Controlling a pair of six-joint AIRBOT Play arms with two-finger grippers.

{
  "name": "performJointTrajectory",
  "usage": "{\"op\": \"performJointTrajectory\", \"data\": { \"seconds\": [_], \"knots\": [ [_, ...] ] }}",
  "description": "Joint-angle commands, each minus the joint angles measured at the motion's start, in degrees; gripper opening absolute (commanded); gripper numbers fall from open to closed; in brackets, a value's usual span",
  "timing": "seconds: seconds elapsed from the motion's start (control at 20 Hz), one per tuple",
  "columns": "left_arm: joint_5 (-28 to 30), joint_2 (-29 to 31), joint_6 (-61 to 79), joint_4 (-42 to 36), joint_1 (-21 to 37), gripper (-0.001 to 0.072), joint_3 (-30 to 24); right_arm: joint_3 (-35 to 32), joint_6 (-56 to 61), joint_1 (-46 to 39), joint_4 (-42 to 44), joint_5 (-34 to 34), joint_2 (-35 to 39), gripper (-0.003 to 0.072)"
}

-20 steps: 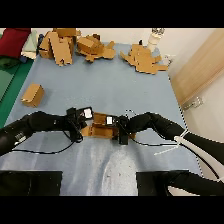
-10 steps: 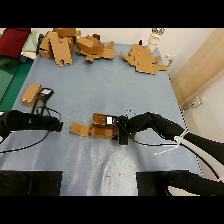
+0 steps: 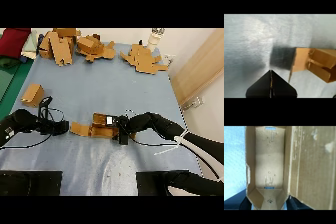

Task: Fold the box.

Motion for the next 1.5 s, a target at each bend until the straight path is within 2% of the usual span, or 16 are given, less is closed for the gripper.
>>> {"op": "performJointTrajectory", "data": {
  "seconds": [0.0,0.15,0.5,0.75,1.05,1.3,1.45],
  "knots": [
    [2.40,-3.21,3.13,-7.87,-2.38,0.0011,-0.07,-0.02,0.00,0.02,0.02,0.02,0.00,0.0520],
    [2.82,-4.55,6.67,-12.24,-3.72,0.0012,-0.07,-0.02,0.02,0.02,0.02,0.02,0.00,0.0521],
    [2.78,-6.75,6.95,-13.33,-3.85,0.0011,-0.09,-0.02,0.00,0.02,0.02,0.04,0.00,0.0521],
    [1.25,-7.02,15.17,-22.73,-3.82,0.0012,-0.07,-0.02,0.02,0.02,0.02,0.02,0.00,0.0521],
    [1.22,-7.02,15.65,-24.28,-3.82,0.0011,-0.07,-0.02,0.00,0.02,0.02,0.02,0.00,0.0521],
    [-2.91,-7.02,25.59,-34.58,-3.82,0.0012,0.00,-0.02,0.00,0.02,0.02,0.02,0.00,0.0521],
    [-1.73,-7.02,26.60,-35.32,-3.76,0.0013,0.00,-0.02,0.00,0.02,0.00,0.02,0.00,0.0521]
  ]
}}
